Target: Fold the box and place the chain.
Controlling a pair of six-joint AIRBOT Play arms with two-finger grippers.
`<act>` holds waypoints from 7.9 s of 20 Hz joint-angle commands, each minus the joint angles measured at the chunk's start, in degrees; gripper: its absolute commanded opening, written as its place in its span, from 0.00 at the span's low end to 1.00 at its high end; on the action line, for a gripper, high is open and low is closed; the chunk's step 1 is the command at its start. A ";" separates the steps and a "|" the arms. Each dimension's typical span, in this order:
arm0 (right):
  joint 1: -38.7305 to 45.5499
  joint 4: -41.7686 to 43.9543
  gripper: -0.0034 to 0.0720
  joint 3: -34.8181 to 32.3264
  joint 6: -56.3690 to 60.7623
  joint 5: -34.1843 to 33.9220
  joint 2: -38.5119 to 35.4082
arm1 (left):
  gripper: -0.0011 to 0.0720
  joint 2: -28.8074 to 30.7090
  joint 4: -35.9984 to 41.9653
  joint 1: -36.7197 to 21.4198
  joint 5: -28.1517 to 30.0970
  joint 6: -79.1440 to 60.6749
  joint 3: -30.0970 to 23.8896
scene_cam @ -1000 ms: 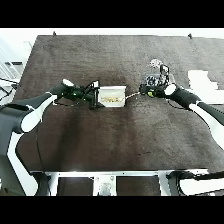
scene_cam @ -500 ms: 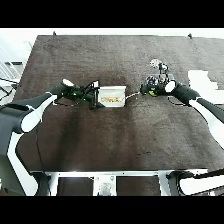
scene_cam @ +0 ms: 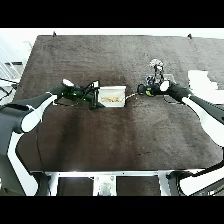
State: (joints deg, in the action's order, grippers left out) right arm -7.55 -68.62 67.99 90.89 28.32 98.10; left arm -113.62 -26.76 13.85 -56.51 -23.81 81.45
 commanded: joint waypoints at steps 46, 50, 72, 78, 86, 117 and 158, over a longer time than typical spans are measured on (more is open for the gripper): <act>-16.50 -9.35 0.06 -1.33 1.95 18.01 -32.81 | 0.10 0.02 0.00 -0.02 0.07 -0.02 0.04; -19.67 -6.16 0.06 -5.29 1.92 10.45 -32.61 | 0.10 0.02 0.00 -0.02 0.07 -0.02 0.04; -17.57 -8.20 0.64 -8.79 -9.11 -7.39 -30.23 | 0.10 0.02 0.00 -0.02 0.07 -0.02 0.04; -9.35 1.22 0.36 -5.09 -29.88 -3.82 -26.51 | 0.10 0.02 0.00 -0.02 0.11 -0.02 0.04; 0.22 39.01 0.43 6.08 -73.37 22.32 -10.27 | 0.10 0.02 -0.02 -0.02 0.11 -0.02 0.04; -7.48 27.74 0.51 26.53 -75.12 39.43 3.74 | 0.10 0.02 -0.02 -0.02 0.13 -0.04 0.04; -8.44 23.47 0.31 24.50 -73.66 41.18 4.48 | 0.10 0.02 -0.02 -0.02 0.13 -0.04 0.04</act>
State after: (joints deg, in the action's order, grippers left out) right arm -16.03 -45.04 92.71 16.91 68.86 102.74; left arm -113.62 -26.76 13.85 -56.38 -23.83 81.45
